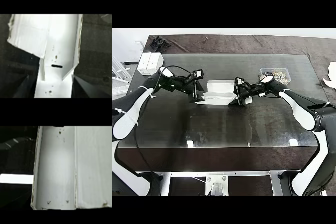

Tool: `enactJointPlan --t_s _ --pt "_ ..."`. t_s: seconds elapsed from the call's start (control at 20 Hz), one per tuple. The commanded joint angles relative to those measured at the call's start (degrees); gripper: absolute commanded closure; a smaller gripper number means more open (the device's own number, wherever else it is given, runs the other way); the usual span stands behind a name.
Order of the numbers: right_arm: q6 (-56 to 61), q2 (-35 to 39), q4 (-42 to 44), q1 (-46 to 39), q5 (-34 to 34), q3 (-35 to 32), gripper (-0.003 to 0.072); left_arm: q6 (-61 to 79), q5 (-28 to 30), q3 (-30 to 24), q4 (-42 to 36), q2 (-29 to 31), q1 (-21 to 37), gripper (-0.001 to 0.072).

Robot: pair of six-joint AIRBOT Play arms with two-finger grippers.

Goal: Fold the box and place the chain.

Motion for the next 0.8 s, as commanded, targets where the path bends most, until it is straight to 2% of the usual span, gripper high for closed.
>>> enactJointPlan --t_s 0.0,0.45,0.55,0.75 --pt "0.02 -0.02 0.02 0.04 0.02 -0.02 0.0191 0.37 0.09 -0.02 -0.66 -0.35 -0.04 0.0097" --pt "0.02 -0.02 0.02 0.04 0.02 -0.02 0.0190 0.35 -1.44 -0.02 -0.66 -1.18 -0.04 0.0100" --pt "0.02 -0.02 0.02 0.04 0.02 -0.02 0.0190 0.39 -1.92 -0.02 -0.66 -1.18 -0.04 0.0297" --pt "0.02 -0.02 0.02 0.04 0.02 -0.02 0.0190 0.37 -2.84 -0.02 -0.66 -1.18 -0.04 0.0298"
